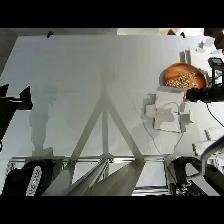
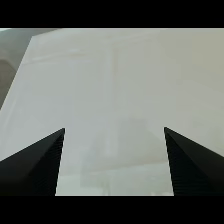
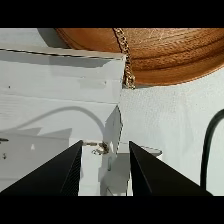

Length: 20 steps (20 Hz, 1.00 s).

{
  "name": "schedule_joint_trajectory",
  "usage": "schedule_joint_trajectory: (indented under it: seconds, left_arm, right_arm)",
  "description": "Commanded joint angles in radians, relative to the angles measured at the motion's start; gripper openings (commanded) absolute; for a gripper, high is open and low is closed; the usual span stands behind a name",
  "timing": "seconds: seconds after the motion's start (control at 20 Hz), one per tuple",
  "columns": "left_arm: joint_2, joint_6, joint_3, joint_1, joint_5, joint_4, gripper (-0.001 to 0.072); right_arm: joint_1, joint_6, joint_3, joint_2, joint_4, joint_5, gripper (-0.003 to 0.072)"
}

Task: Fold the box and place the chain.

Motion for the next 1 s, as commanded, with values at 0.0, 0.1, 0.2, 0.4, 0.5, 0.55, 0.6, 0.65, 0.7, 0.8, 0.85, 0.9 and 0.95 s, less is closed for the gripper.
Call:
schedule_joint_trajectory:
  seconds: [0.0, 0.1, 0.2, 0.4, 0.5, 0.55, 0.6, 0.65, 0.7, 0.8, 0.85, 0.9, 0.95]
  left_arm:
    - [0.001, 0.001, -0.001, -0.001, 0.001, 0.0, 0.0691]
    - [0.001, 0.0, -0.001, -0.001, -0.003, 0.0, 0.0691]
    - [0.0, 0.0, -0.001, -0.001, -0.003, 0.0, 0.0691]
    - [0.001, 0.0, -0.001, -0.001, -0.003, 0.0, 0.0691]
    - [0.001, 0.0, -0.001, -0.001, -0.003, 0.0, 0.0691]
    - [0.0, 0.0, -0.001, -0.001, -0.003, 0.0, 0.0691]
    - [0.0, 0.0, -0.001, -0.001, -0.003, 0.0, 0.0691]
    - [0.001, 0.0, -0.001, -0.001, -0.003, 0.0, 0.0691]
    - [0.0, 0.0, -0.001, -0.001, -0.003, 0.0, 0.0691]
    - [0.001, 0.0, -0.001, -0.001, -0.003, 0.0, 0.0691]
    - [0.0, 0.0, -0.001, -0.001, -0.003, 0.0, 0.0691]
    - [0.001, 0.0, -0.001, -0.001, -0.003, 0.0, 0.0691]
    - [0.0, 0.0, -0.001, -0.001, -0.003, 0.0, 0.0691]
  right_arm:
    - [0.0, -0.001, 0.0, -0.001, -0.001, 0.0, 0.0326]
    - [0.0, -0.001, 0.0, 0.0, -0.002, 0.025, 0.0326]
    - [0.0, -0.01, 0.0, 0.0, -0.008, 0.067, 0.0328]
    - [0.0, -0.044, 0.0, 0.0, -0.012, 0.204, 0.0492]
    - [0.0, -0.048, 0.0, -0.003, -0.064, 0.256, 0.0541]
    - [0.0, -0.032, 0.0, -0.005, -0.102, 0.282, 0.0541]
    - [0.0, -0.022, 0.0, -0.008, -0.134, 0.304, 0.054]
    - [0.0, 0.0, 0.0, -0.016, -0.164, 0.322, 0.0538]
    - [0.0, 0.015, 0.0, -0.025, -0.178, 0.329, 0.0538]
    - [0.0, 0.017, 0.0, -0.056, -0.171, 0.329, 0.0538]
    - [0.0, 0.019, 0.0, -0.077, -0.167, 0.328, 0.0538]
    - [0.0, 0.019, 0.0, -0.098, -0.167, 0.328, 0.0538]
    - [0.0, 0.019, 0.0, -0.121, -0.167, 0.328, 0.0538]
